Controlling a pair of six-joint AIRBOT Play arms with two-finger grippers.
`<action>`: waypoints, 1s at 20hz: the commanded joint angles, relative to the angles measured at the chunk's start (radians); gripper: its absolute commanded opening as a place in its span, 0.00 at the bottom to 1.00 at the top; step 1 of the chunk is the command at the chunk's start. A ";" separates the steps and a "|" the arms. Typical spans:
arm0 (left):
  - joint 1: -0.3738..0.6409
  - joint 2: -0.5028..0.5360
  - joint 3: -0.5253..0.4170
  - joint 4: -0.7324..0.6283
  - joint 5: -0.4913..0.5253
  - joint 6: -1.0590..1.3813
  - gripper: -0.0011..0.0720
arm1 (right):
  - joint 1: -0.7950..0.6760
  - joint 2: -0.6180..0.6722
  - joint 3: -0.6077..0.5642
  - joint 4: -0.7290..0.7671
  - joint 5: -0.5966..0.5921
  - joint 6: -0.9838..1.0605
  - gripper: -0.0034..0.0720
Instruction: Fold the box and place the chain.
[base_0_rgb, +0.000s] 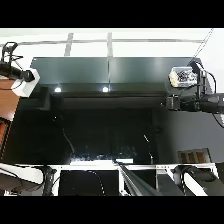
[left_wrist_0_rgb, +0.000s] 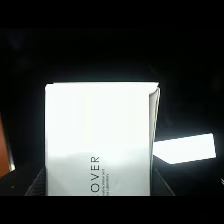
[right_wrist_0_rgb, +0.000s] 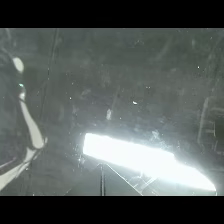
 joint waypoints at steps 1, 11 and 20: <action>0.009 -0.175 0.197 -0.006 0.104 0.009 0.41 | -0.001 0.000 0.000 0.008 -0.013 0.001 0.06; -0.039 -0.357 0.375 -0.026 0.058 -0.154 0.99 | 0.000 0.000 0.000 0.005 0.037 0.001 0.06; -0.076 -0.004 0.409 -0.059 -0.198 -0.174 0.19 | -0.001 0.000 0.000 -0.007 0.063 -0.006 0.06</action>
